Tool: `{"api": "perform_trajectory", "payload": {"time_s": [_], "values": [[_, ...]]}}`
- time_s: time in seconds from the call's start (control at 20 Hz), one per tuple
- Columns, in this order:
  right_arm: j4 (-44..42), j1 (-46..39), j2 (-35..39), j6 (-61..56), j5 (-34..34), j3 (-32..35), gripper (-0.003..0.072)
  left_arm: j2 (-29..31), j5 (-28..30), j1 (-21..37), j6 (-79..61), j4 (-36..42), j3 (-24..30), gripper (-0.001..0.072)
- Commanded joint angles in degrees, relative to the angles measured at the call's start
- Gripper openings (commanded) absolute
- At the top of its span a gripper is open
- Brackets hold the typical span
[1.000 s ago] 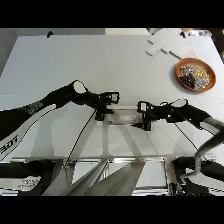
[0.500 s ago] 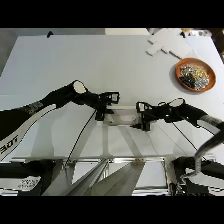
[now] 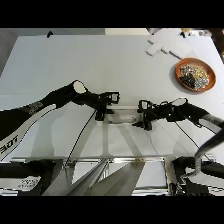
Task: Fold the box and place the chain.
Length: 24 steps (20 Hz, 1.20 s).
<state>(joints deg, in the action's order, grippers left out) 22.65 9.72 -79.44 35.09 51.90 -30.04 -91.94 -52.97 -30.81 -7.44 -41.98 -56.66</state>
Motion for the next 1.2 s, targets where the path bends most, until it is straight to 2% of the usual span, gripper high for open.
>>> {"api": "perform_trajectory", "payload": {"time_s": [0.0,0.35,0.45,0.75,1.15], "values": [[-0.26,0.13,-0.57,0.98,-0.44,-0.07,0.0555,0.00,0.02,0.00,-0.02,-0.04,0.00,0.0011],[-0.87,1.53,-1.09,1.29,-1.84,-0.07,0.0520,0.00,0.02,0.00,-0.02,-0.04,0.00,0.0011],[-0.87,1.53,-1.09,1.29,-1.88,-0.07,0.0467,0.00,0.02,0.00,-0.02,-0.04,0.00,0.0011],[-0.87,1.53,-1.09,1.29,-1.88,-0.07,0.0413,0.00,0.02,0.00,-0.02,-0.04,0.00,0.0011],[-0.61,1.53,-1.05,1.25,-1.62,-0.07,0.0414,0.00,0.02,0.00,-0.02,-0.04,0.00,0.0011]]}}
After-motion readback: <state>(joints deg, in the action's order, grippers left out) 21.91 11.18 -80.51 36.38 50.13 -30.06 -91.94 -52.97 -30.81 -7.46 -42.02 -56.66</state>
